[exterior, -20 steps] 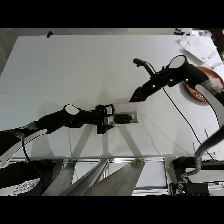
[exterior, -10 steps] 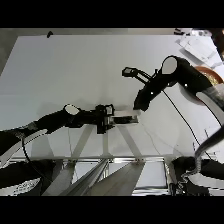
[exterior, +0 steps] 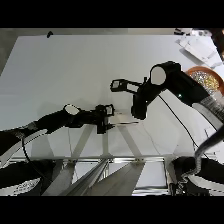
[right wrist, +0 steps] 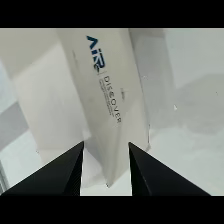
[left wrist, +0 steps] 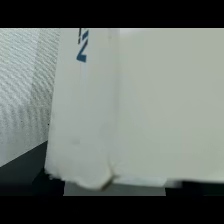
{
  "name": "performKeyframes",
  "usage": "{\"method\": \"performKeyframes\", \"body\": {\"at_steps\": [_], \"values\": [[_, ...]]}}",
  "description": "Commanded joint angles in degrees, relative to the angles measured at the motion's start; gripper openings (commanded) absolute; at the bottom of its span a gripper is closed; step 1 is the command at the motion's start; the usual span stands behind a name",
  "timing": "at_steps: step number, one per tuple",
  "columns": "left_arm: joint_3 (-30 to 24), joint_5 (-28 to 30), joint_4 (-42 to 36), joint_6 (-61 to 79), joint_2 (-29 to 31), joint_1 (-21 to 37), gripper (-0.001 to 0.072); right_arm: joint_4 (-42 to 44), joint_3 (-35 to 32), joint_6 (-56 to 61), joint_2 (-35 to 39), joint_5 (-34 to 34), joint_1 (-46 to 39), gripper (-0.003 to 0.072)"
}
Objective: Fold the box and place the chain.
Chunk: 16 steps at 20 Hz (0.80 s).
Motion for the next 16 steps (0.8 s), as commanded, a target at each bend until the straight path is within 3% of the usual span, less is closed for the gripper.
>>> {"method": "performKeyframes", "body": {"at_steps": [1, 3, 5, 11, 13, 14, 16], "values": [[0.0, 0.0, 0.0, 0.0, 0.0, 0.0, 0.0272, -3.5, 0.0, -0.1, 0.7, -0.5, 3.5, 0.0345], [0.0, 0.0, 0.0, 0.0, 0.0, 0.0, 0.0272, -4.7, -0.4, 0.1, 0.9, -1.7, 4.8, 0.0350], [0.0, 0.0, 0.0, 0.0, 0.0, 0.0, 0.0272, -6.9, -2.4, 0.3, 1.7, -3.3, 6.3, 0.0419], [0.0, 0.0, 0.0, 0.0, 0.0, 0.0, 0.0272, -10.4, -11.3, 4.7, 8.0, -15.7, 9.3, 0.0411], [0.0, 0.0, 0.0, 0.0, 0.0, 0.0, 0.0272, -11.1, -13.3, 4.9, 9.3, -17.4, 10.0, 0.0358], [0.0, 0.0, 0.0, 0.0, 0.0, 0.0, 0.0272, -11.2, -14.0, 5.1, 9.6, -18.0, 10.0, 0.0286], [0.0, 0.0, 0.0, 0.0, 0.0, 0.0, 0.0272, -11.3, -14.3, 6.6, 9.7, -18.3, 10.0, 0.0284]]}}
